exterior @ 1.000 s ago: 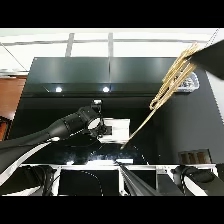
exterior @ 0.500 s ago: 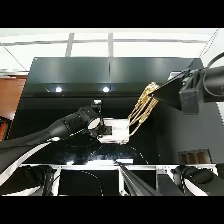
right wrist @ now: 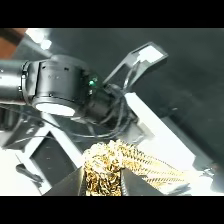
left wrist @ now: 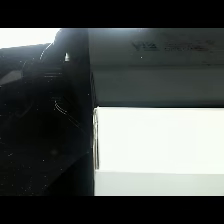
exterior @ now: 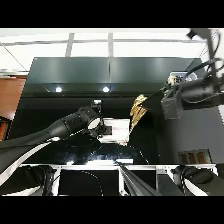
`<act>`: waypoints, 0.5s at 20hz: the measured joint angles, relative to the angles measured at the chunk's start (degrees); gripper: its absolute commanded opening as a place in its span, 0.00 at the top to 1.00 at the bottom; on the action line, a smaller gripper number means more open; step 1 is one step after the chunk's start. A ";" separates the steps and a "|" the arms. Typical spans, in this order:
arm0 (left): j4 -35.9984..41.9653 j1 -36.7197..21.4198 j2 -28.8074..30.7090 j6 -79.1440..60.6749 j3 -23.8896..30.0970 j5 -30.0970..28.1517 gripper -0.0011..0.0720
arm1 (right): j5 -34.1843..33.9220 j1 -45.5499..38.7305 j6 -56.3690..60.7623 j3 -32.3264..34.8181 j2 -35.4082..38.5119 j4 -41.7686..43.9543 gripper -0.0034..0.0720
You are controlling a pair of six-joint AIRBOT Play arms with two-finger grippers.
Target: Fold the box and place the chain.
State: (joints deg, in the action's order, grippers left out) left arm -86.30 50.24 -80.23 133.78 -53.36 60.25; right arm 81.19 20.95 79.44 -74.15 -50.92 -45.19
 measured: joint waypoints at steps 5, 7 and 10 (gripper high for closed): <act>0.00 0.00 0.00 0.00 0.00 0.00 0.95 | -4.98 2.49 -2.05 8.20 -1.03 4.74 0.94; 0.00 0.00 0.02 0.00 0.00 0.00 0.94 | -6.62 3.72 -2.51 10.62 -1.88 5.18 0.94; 0.02 0.00 0.00 0.00 -0.02 0.00 0.94 | -9.31 5.49 -2.78 13.62 -3.56 4.68 0.94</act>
State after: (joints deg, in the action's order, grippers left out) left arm -86.28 50.24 -80.23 133.78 -53.39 60.25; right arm 71.88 26.44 76.66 -60.53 -54.48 -40.51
